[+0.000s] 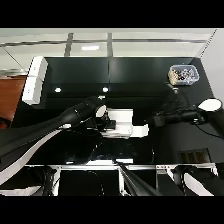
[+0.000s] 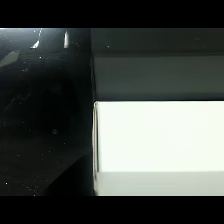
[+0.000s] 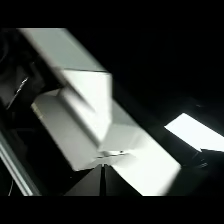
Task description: Fold the box and place the chain.
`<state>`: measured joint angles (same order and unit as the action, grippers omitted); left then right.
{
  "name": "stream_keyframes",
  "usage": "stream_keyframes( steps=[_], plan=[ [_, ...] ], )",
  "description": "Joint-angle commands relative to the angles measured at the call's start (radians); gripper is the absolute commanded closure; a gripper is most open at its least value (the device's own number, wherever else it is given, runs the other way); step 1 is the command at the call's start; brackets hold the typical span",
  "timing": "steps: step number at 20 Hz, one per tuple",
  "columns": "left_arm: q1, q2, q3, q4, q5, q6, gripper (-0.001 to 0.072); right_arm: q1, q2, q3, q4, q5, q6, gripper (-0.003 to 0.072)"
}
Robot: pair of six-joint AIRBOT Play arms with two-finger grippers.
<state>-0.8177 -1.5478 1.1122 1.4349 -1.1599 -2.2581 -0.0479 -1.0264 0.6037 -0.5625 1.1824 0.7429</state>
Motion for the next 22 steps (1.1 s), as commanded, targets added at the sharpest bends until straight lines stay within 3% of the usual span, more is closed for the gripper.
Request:
stream_keyframes(
  steps=[1,9,22],
  plan=[
    [0.001,0.000,0.000,0.000,-0.001,0.000,0.0682,-0.170,0.008,-0.005,-0.091,-0.056,0.175,0.0669],
    [0.001,0.000,0.000,0.000,-0.001,0.000,0.0682,-0.154,-0.113,-0.156,-0.125,-0.155,0.301,0.0673],
    [0.001,0.000,0.000,0.000,0.000,0.000,0.0682,0.019,-0.228,-0.158,-0.055,-0.157,0.279,0.0670]
  ],
)
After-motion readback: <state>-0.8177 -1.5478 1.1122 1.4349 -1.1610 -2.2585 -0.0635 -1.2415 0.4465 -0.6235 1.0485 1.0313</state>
